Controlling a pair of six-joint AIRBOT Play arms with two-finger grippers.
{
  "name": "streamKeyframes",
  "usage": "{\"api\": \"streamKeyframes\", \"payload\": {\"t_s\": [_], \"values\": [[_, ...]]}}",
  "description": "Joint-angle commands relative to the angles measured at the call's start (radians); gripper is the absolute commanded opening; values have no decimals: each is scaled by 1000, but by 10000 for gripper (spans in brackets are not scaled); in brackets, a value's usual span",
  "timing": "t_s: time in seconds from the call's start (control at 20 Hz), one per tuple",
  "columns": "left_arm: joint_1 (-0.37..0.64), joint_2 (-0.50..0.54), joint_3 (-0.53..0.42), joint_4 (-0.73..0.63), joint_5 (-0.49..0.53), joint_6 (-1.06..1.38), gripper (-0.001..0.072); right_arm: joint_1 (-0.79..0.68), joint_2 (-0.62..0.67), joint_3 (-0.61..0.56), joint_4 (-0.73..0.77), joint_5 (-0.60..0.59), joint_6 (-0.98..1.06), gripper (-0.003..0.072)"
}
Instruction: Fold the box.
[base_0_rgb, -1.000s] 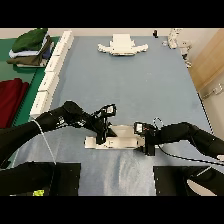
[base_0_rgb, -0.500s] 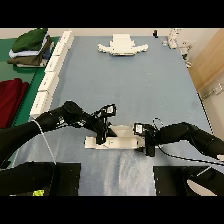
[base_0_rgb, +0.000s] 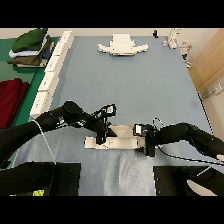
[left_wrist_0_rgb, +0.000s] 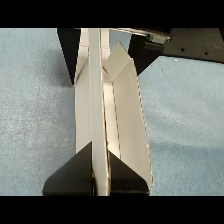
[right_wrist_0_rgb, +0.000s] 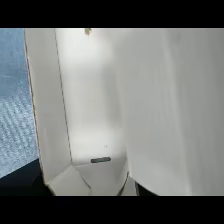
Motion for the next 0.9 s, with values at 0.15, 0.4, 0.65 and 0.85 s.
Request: {"api": "streamKeyframes", "payload": {"t_s": [0.15, 0.4, 0.65, 0.85], "values": [[0, 0, 0, 0, 0, 0, 14, 17, -10, 0, -6, 11, 0, 640], [0, 0, 0, 0, 0, 0, 14, 16, -10, 0, -6, 11, 0, 480], [0, 0, 0, 0, 0, 0, 14, 16, -10, 0, -10, 12, 0, 482], [0, 0, 0, 0, 0, 0, 14, 16, -10, 2, -10, 14, 0, 482]]}}
